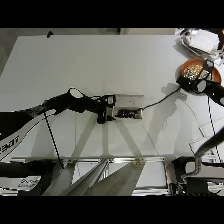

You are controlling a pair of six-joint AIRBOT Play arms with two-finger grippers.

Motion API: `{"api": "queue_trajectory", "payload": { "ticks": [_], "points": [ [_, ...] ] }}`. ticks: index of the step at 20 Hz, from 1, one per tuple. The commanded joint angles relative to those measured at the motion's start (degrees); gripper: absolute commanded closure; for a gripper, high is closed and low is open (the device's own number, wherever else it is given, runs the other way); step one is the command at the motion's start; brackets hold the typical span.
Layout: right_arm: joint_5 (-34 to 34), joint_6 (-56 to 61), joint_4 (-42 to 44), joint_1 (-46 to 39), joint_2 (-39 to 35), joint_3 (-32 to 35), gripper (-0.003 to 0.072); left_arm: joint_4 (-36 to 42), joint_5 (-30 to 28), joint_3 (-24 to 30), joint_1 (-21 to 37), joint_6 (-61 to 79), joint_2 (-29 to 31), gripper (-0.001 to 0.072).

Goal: Fold the box and place the chain.

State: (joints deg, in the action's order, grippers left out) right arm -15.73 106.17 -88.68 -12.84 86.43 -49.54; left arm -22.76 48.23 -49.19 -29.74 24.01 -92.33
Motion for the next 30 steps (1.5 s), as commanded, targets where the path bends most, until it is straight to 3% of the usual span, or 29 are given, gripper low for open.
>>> {"api": "queue_trajectory", "payload": {
  "ticks": [1,5,11,20,25,30],
  "points": [
    [0.0,-0.1,0.0,0.0,0.7,0.0,0.0675,0.0,0.0,0.0,0.0,0.0,0.0,0.0438],
    [-3.7,-2.8,0.9,3.1,-4.5,0.0,0.0676,0.0,0.0,0.0,0.0,0.0,0.0,0.0438],
    [-17.8,-12.0,0.7,15.1,-25.2,0.0,0.0676,0.0,0.0,0.0,0.0,0.0,0.0,0.0438],
    [-25.2,-15.0,0.5,33.3,-51.5,0.0,0.0676,0.0,0.0,0.0,0.0,0.0,0.0,0.0438],
    [-23.2,-15.0,3.6,41.6,-57.1,-0.3,0.0676,0.0,0.0,0.0,0.0,0.0,0.0,0.0438],
    [-19.3,-15.0,5.6,48.0,-52.9,-0.3,0.0676,0.0,0.0,0.0,0.0,0.0,0.0,0.0438]
  ]
}}
